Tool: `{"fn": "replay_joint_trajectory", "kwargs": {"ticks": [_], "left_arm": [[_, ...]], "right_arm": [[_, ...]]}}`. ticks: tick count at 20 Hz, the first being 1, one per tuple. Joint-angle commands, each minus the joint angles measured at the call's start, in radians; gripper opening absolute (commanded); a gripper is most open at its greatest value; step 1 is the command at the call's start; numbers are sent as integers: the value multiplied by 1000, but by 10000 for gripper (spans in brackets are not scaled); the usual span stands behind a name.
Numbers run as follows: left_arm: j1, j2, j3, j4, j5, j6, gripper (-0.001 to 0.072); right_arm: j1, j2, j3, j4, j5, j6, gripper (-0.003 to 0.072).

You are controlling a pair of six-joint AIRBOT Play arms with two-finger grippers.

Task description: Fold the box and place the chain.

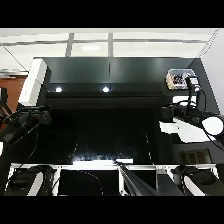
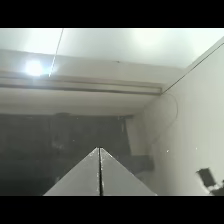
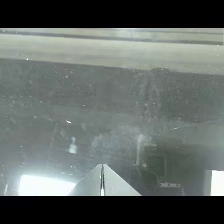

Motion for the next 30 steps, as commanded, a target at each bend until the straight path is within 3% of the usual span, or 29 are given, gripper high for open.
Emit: {"fn": "replay_joint_trajectory", "kwargs": {"ticks": [1,2,3,4,6,9,11,14,16,18,20,23,26,30], "left_arm": [[-1,0,0,-35,95,-1,25],[-1,-3,-1,-59,130,0,29],[-3,-13,-2,-71,179,0,243],[-7,-30,-1,-76,217,-3,712],[-24,-75,13,-87,193,0,709],[-129,-154,27,-87,124,14,708],[-233,-219,29,-50,119,29,708],[-294,-315,44,31,131,-135,706],[-295,-365,47,30,140,-158,705],[-296,-381,47,29,142,-158,703],[-295,-380,47,30,150,-158,703],[-295,-380,47,29,168,-158,704],[-295,-380,47,29,170,-158,703],[-295,-380,47,29,169,-158,703]], "right_arm": [[1,1,0,64,-79,2,19],[1,1,0,75,-148,2,206],[1,0,0,72,-211,-9,686],[-2,-6,0,48,-272,-31,716],[-73,-48,28,-50,-304,5,715],[-375,-195,184,-166,-208,119,715],[-618,-319,332,-166,-85,118,715],[-937,-474,508,-188,198,117,715],[-1119,-533,535,-188,285,98,715],[-1242,-578,536,-175,301,27,715],[-1321,-637,548,-34,327,-178,715],[-1382,-809,652,295,616,-480,715],[-1362,-984,784,335,878,-480,715],[-1302,-1065,802,338,919,-493,715]]}}
